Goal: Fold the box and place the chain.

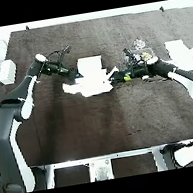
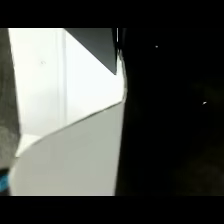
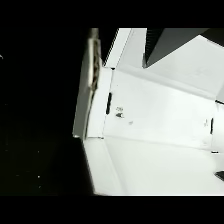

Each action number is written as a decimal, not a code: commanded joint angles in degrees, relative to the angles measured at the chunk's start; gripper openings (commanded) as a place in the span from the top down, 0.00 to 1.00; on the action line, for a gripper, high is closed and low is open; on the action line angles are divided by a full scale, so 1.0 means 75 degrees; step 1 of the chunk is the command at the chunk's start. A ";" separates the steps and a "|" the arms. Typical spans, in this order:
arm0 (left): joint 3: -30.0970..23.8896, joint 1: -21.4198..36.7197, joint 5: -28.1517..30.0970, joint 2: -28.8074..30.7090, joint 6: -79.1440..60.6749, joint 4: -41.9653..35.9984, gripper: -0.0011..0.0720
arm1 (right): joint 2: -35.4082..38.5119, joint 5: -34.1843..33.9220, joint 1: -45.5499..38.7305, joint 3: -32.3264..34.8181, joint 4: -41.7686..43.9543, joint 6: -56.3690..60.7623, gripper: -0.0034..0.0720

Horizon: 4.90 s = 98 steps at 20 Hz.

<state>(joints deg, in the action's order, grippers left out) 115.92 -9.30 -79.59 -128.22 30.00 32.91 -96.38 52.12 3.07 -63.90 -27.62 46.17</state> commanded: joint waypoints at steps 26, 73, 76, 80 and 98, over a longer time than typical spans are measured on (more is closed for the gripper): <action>-0.3724 0.0009 0.2189 0.1935 -0.6327 -0.1285 0.97 | 0.0618 0.0629 -0.1550 0.0146 0.0076 -0.0236 0.38; -0.3733 0.0009 0.2148 0.1690 -0.6866 -0.1253 0.96 | 0.1769 -0.0994 0.1722 0.1209 -0.3156 -0.6455 0.13; -0.3730 0.0009 0.2151 0.1690 -0.6866 -0.1253 0.96 | 0.1612 -0.1096 0.1909 0.1201 -0.3156 -0.6452 0.13; -0.3730 0.0009 0.2151 0.1690 -0.6866 -0.1253 0.96 | 0.1512 -0.1247 0.2005 0.1204 -0.3127 -0.6455 0.13; -0.3730 0.0009 0.2151 0.1690 -0.6866 -0.1253 0.96 | 0.1443 -0.2486 0.1655 0.0836 -0.1821 -0.7015 0.13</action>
<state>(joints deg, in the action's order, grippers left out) 87.94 -9.26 -63.42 -115.52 -21.47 23.51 -85.52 33.43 15.81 -57.14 -43.88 -3.90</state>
